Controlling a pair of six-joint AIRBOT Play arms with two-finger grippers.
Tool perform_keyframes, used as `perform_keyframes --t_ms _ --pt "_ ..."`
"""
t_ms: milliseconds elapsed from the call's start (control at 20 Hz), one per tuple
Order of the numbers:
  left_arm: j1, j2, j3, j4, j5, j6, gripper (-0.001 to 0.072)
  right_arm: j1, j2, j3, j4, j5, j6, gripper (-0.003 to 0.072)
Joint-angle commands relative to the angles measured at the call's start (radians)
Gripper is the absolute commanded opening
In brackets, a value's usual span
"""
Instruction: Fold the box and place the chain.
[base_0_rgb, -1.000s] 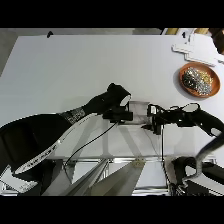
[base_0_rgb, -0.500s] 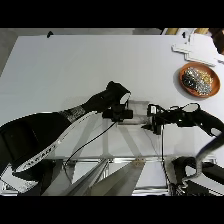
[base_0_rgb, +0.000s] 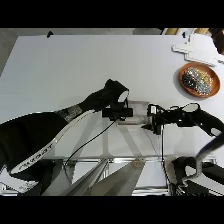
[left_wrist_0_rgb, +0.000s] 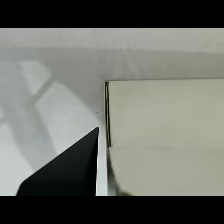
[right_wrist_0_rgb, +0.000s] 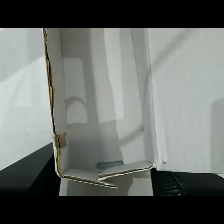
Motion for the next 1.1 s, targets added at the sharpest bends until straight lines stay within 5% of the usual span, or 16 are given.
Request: perform_keyframes --t_ms 0,300,350,450,500,850,1050 --pt "0.029 0.064 0.001 -0.001 -0.044 0.212 0.0210 0.000 0.001 0.000 0.000 0.000 0.000 0.0413" --pt "0.113 0.241 -0.016 0.000 -0.158 0.743 0.0220 0.000 0.001 0.000 0.000 0.001 0.000 0.0413" --pt "0.132 0.278 -0.043 -0.013 -0.163 0.852 0.0270 0.000 0.001 0.000 0.000 0.000 0.000 0.0413" --pt "0.190 0.356 -0.117 -0.085 -0.138 1.043 0.0536 0.000 0.001 0.000 0.000 0.000 0.000 0.0413" --pt "0.229 0.394 -0.169 -0.133 -0.101 1.154 0.0602 0.000 0.001 0.000 0.000 0.000 0.000 0.0413" --pt "0.390 0.447 -0.599 -0.296 0.204 2.145 0.0637 0.000 0.001 0.000 0.000 0.001 0.000 0.0413" --pt "0.377 0.410 -0.700 -0.640 0.463 2.472 0.0694 0.000 0.001 0.000 0.000 0.000 0.000 0.0413"
